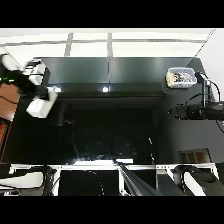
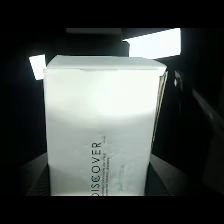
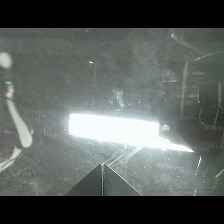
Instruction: Fold the box and place the chain.
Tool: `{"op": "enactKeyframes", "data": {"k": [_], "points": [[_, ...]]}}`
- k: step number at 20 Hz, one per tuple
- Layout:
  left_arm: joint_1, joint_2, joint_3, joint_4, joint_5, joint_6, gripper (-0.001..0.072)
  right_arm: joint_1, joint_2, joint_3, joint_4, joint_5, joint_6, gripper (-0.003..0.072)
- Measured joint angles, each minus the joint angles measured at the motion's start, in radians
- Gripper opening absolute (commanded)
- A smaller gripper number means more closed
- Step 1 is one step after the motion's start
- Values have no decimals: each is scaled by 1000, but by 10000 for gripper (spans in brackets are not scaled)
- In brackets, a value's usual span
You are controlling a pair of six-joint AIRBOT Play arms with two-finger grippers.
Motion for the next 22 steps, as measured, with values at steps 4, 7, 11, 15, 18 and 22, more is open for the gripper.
{"op": "enactKeyframes", "data": {"k": [4, 7, 11, 15, 18, 22], "points": [[160, -57, 8, -55, 85, 34, 412, 0, 0, 0, 2, -10, 6, 17], [201, -117, 75, -76, 156, 85, 412, 0, 0, 0, 5, -18, 15, 17], [218, -239, 237, -96, 172, 113, 411, 0, 0, 0, 6, -43, 20, 17], [222, -353, 377, -104, 144, 123, 720, 0, 0, 0, 8, -71, 24, 17], [211, -400, 449, -111, 126, 126, 710, 0, 0, 0, 8, -85, 24, 17], [172, -419, 628, -118, 47, 95, 706, 1, 0, 0, 27, -118, 23, 17]]}}
